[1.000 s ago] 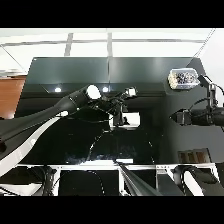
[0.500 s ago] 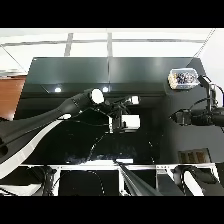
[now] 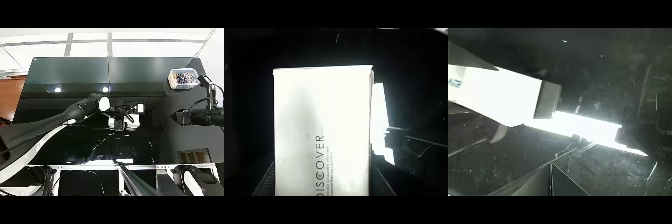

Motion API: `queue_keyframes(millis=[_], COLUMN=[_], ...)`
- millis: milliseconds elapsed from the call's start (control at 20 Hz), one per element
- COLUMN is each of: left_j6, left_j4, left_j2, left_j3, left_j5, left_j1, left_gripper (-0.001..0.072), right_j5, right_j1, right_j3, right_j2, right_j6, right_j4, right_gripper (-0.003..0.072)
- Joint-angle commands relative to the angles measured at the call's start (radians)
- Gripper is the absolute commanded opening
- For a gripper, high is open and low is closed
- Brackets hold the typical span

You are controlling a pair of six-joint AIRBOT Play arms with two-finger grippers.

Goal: Fold the box and place the chain.

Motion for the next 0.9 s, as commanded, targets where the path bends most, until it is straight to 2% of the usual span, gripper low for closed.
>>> queue_keyframes(millis=[0,150,300,450,550,650,750,850], left_j6=[-0.111,-0.266,-0.425,-0.626,-0.697,-0.697,-0.698,-0.698], left_j4=[0.122,0.157,0.188,0.203,0.201,0.201,0.201,0.202], left_j2=[0.059,0.110,0.113,0.091,0.045,-0.027,-0.113,-0.205], left_j3=[0.001,0.001,0.002,0.021,0.084,0.185,0.301,0.420], left_j5=[-0.013,-0.022,-0.022,-0.002,-0.030,-0.088,-0.125,-0.132], left_j1=[0.041,0.195,0.419,0.690,0.868,1.004,1.088,1.122], left_gripper=[0.0349,0.0349,0.0350,0.0350,0.0350,0.0349,0.0350,0.0350], right_j5=[-0.016,-0.039,-0.061,-0.063,-0.069,-0.081,-0.092,-0.099], right_j1=[0.000,0.000,0.000,0.000,0.000,0.000,0.000,0.000], right_j3=[-0.001,-0.001,-0.001,-0.001,-0.001,-0.001,-0.001,-0.001], right_j2=[0.001,0.001,0.001,0.001,0.001,0.001,0.001,0.001], right_j6=[0.000,0.000,0.006,0.025,0.046,0.072,0.088,0.112], right_j4=[0.000,0.000,0.001,0.001,0.001,0.000,0.001,0.000], right_gripper=[0.0010,0.0010,0.0010,0.0010,0.0010,0.0010,0.0010,0.0010])
